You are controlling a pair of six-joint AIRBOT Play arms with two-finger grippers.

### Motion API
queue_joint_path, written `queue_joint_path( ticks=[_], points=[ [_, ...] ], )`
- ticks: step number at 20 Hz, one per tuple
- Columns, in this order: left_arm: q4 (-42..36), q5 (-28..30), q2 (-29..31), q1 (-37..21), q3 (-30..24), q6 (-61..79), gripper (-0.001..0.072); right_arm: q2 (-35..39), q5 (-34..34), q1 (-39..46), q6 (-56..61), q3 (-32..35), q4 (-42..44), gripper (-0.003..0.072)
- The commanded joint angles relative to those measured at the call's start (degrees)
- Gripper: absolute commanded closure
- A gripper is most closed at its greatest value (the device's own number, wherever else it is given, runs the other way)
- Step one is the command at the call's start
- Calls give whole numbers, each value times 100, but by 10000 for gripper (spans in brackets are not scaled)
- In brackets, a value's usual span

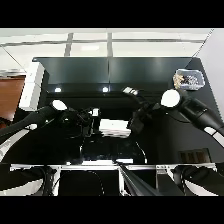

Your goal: Fold the box and place the chain.

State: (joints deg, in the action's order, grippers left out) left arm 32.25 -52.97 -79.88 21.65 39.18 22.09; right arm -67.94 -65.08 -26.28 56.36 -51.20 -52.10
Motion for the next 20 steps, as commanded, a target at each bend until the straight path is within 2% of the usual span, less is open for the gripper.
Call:
queue_joint_path(
  ticks=[1,4,7,10,20],
  points=[
    [2,4,-2,2,4,0,322,87,-46,479,761,575,1884,676],
    [2,7,-2,2,4,0,322,83,715,310,619,1335,3512,673],
    [2,7,-2,2,4,0,322,2,1412,42,555,1622,4207,673],
    [2,4,-2,2,4,0,322,-146,1803,-109,651,1622,4201,673],
    [2,4,-2,2,4,0,322,-603,1965,-111,772,1635,3740,673]
  ],
)
